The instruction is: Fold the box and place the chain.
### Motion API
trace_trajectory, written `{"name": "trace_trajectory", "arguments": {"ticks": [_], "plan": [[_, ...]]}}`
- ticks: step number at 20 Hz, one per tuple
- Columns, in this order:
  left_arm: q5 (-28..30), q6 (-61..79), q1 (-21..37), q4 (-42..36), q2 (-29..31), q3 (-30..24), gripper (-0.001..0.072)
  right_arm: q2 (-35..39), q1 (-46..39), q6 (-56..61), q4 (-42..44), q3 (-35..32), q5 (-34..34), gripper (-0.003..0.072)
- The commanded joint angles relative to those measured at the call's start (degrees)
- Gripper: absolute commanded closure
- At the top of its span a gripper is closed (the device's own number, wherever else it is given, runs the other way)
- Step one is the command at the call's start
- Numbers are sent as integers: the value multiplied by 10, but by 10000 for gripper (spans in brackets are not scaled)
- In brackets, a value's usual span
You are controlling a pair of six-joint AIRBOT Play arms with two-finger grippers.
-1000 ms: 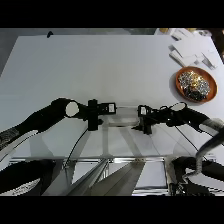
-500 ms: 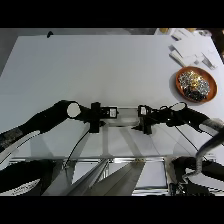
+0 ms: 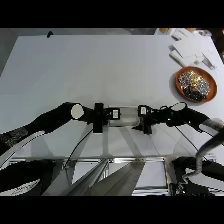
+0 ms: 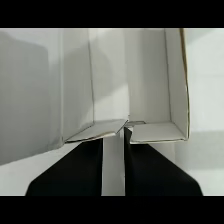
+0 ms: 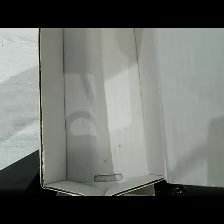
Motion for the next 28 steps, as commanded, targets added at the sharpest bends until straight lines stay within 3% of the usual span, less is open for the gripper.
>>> {"name": "trace_trajectory", "arguments": {"ticks": [1, 4, 8, 10, 12, 13, 16, 19, 24, 26, 28], "plan": [[12, 2, -8, -27, -1, 0, 580, 0, 0, 0, 0, 0, 0, 389], [20, 2, -21, -43, -1, 0, 565, 0, 0, 0, 0, 0, 0, 389], [17, 0, -21, -49, -1, 0, 266, 0, 0, 0, 0, 0, 0, 389], [13, 0, -21, -49, -1, 0, 201, 0, 0, 0, 0, 0, 0, 389], [9, 0, -21, -49, -1, 0, 204, 0, 0, 0, 0, 0, 0, 389], [4, -3, -21, -49, 0, 0, 244, 0, 0, 0, 0, 0, 0, 389], [-34, -70, -17, -19, 19, 0, 691, 0, 0, 0, 0, 0, 0, 389], [-90, -232, -2, 47, 67, 0, 704, 0, 0, 0, 0, 0, 0, 389], [-148, -668, 51, 231, 184, 0, 704, 0, 0, 0, 0, 0, 0, 389], [-160, -763, 92, 259, 215, -10, 704, 0, 0, 0, 0, 0, 0, 389], [-136, -833, 126, 236, 217, -40, 701, 0, 0, 0, 0, 0, 0, 389]]}}
